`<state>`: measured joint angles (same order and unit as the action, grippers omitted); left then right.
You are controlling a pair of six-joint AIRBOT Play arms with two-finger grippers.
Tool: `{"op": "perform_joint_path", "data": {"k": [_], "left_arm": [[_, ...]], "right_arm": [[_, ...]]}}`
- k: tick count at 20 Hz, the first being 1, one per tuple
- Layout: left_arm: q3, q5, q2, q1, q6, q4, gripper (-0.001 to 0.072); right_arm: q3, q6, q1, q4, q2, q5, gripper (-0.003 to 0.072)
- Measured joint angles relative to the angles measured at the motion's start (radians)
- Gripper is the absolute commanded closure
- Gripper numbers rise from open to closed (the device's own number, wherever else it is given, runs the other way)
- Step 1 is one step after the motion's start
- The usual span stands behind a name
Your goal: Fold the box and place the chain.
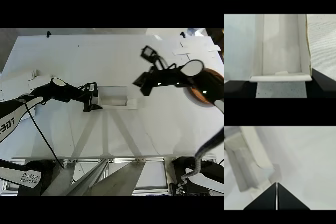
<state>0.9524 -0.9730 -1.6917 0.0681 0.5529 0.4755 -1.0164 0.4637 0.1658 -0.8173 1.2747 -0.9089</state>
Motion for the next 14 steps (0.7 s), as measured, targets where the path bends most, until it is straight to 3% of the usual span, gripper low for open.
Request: {"op": "perform_joint_path", "data": {"k": [5,14], "left_arm": [[0.0,0.0,0.0,0.0,0.0,0.0,0.0493],[0.0,0.0,0.0,0.0,0.0,0.0,0.0493]], "right_arm": [[0.026,0.309,-0.139,-0.153,0.041,-0.105,0.0678],[0.032,0.419,-0.135,-0.114,0.231,-0.22,0.0678]]}}
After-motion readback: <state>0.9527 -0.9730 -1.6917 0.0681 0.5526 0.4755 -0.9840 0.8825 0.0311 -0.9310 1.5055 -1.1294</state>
